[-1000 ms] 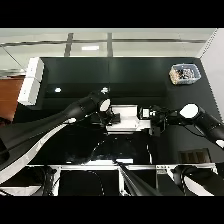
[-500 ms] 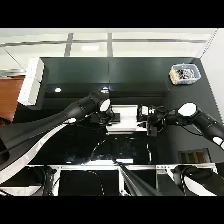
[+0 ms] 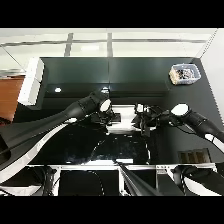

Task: Fold the box and place the chain.

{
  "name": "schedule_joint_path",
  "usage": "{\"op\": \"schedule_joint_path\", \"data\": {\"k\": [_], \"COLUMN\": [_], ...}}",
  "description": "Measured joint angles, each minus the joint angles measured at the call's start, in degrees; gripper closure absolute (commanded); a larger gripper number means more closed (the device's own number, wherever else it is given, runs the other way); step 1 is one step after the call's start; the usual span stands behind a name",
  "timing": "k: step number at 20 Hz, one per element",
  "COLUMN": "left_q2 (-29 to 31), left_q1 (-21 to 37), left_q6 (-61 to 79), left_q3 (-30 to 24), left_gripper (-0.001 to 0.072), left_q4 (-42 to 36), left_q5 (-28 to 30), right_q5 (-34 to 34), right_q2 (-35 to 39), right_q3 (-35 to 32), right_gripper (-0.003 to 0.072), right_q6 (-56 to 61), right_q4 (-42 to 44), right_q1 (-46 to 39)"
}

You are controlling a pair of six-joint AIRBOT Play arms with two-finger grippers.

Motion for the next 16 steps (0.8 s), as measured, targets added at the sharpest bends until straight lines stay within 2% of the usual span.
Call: {"op": "schedule_joint_path", "data": {"k": [1, 2, 6, 9, 13, 16], "left_q2": [-0.1, -0.2, -0.3, -0.3, -0.3, -0.3], "left_q1": [0.0, 0.0, 0.0, 0.0, 0.0, 0.0], "left_q6": [0.0, 0.0, 0.0, 0.0, 0.2, 0.2], "left_q3": [0.0, 0.0, 0.0, 0.0, 0.0, 0.0], "left_gripper": [0.0687, 0.0687, 0.0687, 0.0687, 0.0687, 0.0687], "left_q4": [-0.1, -0.2, -0.2, -0.2, 0.1, 0.7], "left_q5": [0.0, -0.1, -0.4, -0.7, -1.5, -2.2], "right_q5": [0.0, -0.2, -0.4, 1.3, 7.5, 9.0], "right_q2": [-0.2, -0.2, 0.1, 3.2, 8.2, 8.5], "right_q3": [0.0, 0.0, 0.1, 1.9, 6.8, 5.8], "right_gripper": [0.0407, 0.0669, 0.0675, 0.0675, 0.0675, 0.0675], "right_q6": [0.0, 0.2, 6.4, 20.7, 47.3, 64.5], "right_q4": [0.3, 0.5, -0.1, -5.0, -15.5, -18.8], "right_q1": [0.1, 0.1, -1.0, -4.8, -17.2, -29.2]}}
